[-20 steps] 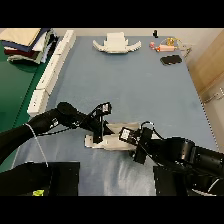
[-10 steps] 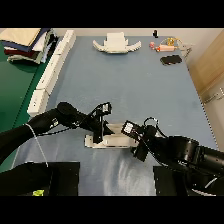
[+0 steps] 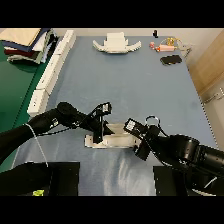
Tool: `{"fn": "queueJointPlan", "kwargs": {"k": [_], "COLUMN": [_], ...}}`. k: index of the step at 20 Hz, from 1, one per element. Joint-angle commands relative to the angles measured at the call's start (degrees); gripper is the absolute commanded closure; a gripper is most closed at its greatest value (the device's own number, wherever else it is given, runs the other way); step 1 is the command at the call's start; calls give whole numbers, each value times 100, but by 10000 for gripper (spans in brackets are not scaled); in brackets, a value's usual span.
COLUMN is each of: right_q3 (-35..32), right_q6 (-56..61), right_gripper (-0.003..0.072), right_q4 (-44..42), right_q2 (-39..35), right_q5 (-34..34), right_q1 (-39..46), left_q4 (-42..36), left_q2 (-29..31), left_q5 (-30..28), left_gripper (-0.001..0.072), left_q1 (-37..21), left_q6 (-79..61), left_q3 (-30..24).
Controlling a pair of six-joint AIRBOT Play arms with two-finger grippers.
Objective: Fold the box.
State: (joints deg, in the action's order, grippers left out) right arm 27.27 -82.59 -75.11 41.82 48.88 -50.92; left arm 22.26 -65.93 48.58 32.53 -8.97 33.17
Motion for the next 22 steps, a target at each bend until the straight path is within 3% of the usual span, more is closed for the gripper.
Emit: {"fn": "queueJointPlan", "kwargs": {"k": [1, 5, 9, 12, 18, 22], "right_q3": [-31, -33, -31, -22, -7, -2], "right_q6": [-903, -3180, -6282, -7597, -8098, -8094], "right_gripper": [-34, -34, -34, -34, -34, -32], "right_q4": [-446, -2020, -4026, -4966, -5331, -4697], "right_q2": [-2, -4, 221, 656, 1394, 1274], "right_q5": [-61, -199, -101, 195, 389, 426], "right_q1": [323, 1410, 2612, 3204, 3386, 3388], "left_q4": [0, 0, 0, 0, 0, 0], "left_q2": [2, 2, 2, 2, 2, 2], "left_q5": [0, 0, -2, -2, -2, 0], "left_gripper": [698, 698, 698, 697, 698, 698], "left_q1": [0, 0, 0, 0, 0, 0], "left_q6": [-2, -2, -2, -2, -2, -2], "left_q3": [-2, -2, -2, -2, -2, -2]}}
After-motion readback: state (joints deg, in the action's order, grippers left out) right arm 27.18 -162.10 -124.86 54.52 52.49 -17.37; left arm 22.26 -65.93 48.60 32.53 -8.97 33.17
